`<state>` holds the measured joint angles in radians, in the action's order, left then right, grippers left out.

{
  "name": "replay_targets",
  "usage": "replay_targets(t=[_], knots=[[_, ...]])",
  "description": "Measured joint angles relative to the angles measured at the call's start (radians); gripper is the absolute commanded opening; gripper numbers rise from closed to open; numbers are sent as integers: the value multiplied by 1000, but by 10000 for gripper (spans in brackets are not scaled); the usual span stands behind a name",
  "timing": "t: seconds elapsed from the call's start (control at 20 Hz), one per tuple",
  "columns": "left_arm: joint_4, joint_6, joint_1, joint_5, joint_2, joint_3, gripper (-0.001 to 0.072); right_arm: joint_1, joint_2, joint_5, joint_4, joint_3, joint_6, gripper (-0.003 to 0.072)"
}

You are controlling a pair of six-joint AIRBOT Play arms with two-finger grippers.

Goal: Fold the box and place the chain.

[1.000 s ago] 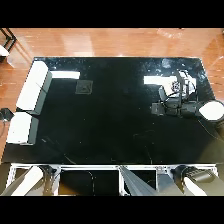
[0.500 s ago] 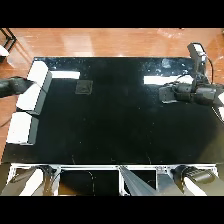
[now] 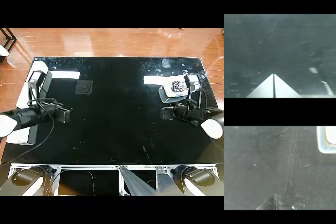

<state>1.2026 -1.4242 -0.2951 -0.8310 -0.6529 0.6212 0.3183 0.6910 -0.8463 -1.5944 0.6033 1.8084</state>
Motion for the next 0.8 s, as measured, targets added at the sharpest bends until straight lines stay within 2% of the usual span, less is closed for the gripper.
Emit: replay_targets(t=[0.25, 0.8], knots=[[89, -82, -47, 36, 24, -43, 24, 6, -8, 67, -25, -50, 37, 20], [115, -109, -58, 53, 28, -53, 24, 8, -9, 87, -32, -61, 48, 20]])
